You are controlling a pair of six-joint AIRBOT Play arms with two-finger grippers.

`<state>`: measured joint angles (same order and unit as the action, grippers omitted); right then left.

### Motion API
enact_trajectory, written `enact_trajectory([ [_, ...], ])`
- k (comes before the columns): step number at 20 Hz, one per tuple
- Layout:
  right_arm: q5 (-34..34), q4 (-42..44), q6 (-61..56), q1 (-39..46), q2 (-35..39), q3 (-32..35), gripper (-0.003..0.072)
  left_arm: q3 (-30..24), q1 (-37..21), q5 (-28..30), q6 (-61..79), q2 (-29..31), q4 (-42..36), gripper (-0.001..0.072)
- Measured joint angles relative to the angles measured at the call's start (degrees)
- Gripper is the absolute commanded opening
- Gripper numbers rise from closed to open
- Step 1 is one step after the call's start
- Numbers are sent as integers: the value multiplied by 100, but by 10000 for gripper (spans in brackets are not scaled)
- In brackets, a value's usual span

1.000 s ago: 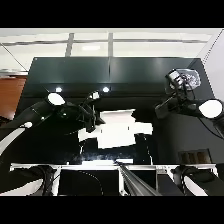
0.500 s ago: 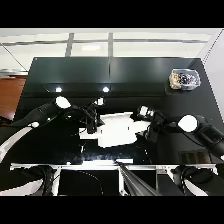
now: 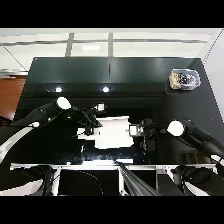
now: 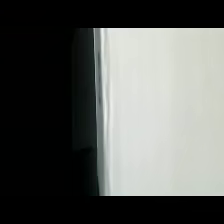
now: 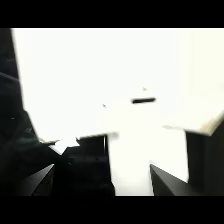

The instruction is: Fold the box and place the chain.

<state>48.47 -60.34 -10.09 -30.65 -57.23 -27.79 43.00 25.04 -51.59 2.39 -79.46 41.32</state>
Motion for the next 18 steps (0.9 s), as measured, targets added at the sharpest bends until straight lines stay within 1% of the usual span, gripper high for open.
enact_trajectory([
  [8,-413,522,111,-662,-114,2,712,0,0,22,50,0,-76,27],
  [12,-774,680,33,-986,-232,13,711,0,0,24,50,0,-85,27],
  [15,-1056,741,-243,-1062,-219,4,711,0,0,46,46,-2,-90,27],
  [18,-1200,662,-577,-960,-35,0,712,0,0,15,44,0,-109,27],
])
